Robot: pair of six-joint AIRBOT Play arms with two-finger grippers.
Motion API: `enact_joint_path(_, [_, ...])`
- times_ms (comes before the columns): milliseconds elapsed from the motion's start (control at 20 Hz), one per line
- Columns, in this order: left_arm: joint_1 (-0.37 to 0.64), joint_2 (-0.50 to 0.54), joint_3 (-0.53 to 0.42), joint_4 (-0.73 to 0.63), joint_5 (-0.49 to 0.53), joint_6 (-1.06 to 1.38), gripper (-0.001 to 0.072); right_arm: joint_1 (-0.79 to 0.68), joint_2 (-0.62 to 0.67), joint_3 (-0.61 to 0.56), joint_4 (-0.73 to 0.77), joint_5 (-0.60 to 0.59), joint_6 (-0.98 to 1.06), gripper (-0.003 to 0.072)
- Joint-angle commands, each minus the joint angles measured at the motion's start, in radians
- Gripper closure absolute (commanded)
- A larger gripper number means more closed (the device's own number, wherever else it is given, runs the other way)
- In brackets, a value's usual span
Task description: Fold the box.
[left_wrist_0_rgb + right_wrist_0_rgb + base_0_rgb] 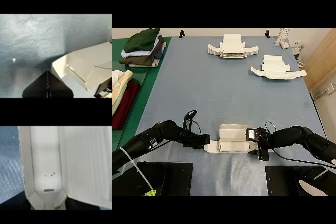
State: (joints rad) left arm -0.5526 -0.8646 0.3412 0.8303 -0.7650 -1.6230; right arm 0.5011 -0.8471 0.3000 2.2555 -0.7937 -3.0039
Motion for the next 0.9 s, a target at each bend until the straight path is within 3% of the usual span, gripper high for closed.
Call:
enact_joint_path(0, [-0.027, -0.007, 0.012, -0.052, 0.003, 0.023, 0.0699, 0.000, 0.000, 0.001, 0.000, 0.000, 0.000, 0.0153])
enact_joint_path(500, [-0.027, -0.007, 0.119, -0.053, -0.068, 0.056, 0.0695, 0.000, 0.000, 0.001, 0.000, 0.000, 0.000, 0.0153])
enact_joint_path(550, [-0.027, -0.007, 0.121, -0.053, -0.073, 0.055, 0.0637, 0.000, 0.000, 0.001, 0.000, 0.000, 0.000, 0.0153])
enact_joint_path(600, [-0.027, -0.007, 0.122, -0.055, -0.077, 0.055, 0.0411, 0.000, 0.000, 0.001, 0.000, 0.000, 0.000, 0.0153])
enact_joint_path(650, [-0.027, -0.007, 0.122, -0.058, -0.082, 0.055, 0.0360, 0.000, 0.000, 0.001, 0.000, 0.000, 0.000, 0.0153])
enact_joint_path(850, [-0.027, -0.007, 0.122, -0.082, -0.086, 0.051, 0.0359, 0.000, 0.000, 0.001, 0.000, 0.000, 0.000, 0.0153])
